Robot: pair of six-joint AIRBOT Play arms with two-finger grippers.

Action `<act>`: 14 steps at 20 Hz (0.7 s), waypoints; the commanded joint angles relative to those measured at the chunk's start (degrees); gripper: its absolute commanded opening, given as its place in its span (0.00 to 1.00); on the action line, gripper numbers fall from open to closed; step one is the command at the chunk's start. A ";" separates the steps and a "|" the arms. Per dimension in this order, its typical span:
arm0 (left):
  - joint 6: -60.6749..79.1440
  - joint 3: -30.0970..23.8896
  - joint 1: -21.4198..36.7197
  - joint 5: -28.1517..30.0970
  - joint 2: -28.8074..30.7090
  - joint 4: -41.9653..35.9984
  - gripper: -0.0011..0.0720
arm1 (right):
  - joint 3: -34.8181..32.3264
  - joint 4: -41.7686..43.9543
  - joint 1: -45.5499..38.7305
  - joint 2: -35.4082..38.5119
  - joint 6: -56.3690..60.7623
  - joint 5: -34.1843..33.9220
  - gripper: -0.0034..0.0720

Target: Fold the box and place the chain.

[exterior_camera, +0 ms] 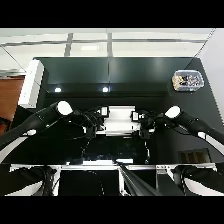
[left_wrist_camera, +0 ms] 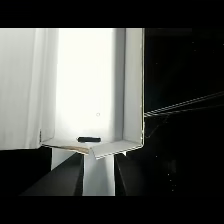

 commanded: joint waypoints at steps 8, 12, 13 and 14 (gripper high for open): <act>0.00 0.02 -0.17 0.94 -1.73 -4.35 0.32 | 0.00 0.02 0.02 -0.04 0.04 -0.02 0.35; 0.02 0.00 -0.20 1.53 -3.06 -10.38 0.32 | 0.00 0.02 0.02 -0.04 0.04 -0.02 0.35; 0.02 0.00 -0.20 1.68 -3.17 -10.82 0.32 | 0.00 0.02 0.02 -0.04 0.04 0.00 0.35; 0.02 0.00 -0.20 1.75 -3.32 -10.82 0.32 | 0.00 0.02 0.02 -0.04 0.04 -0.02 0.35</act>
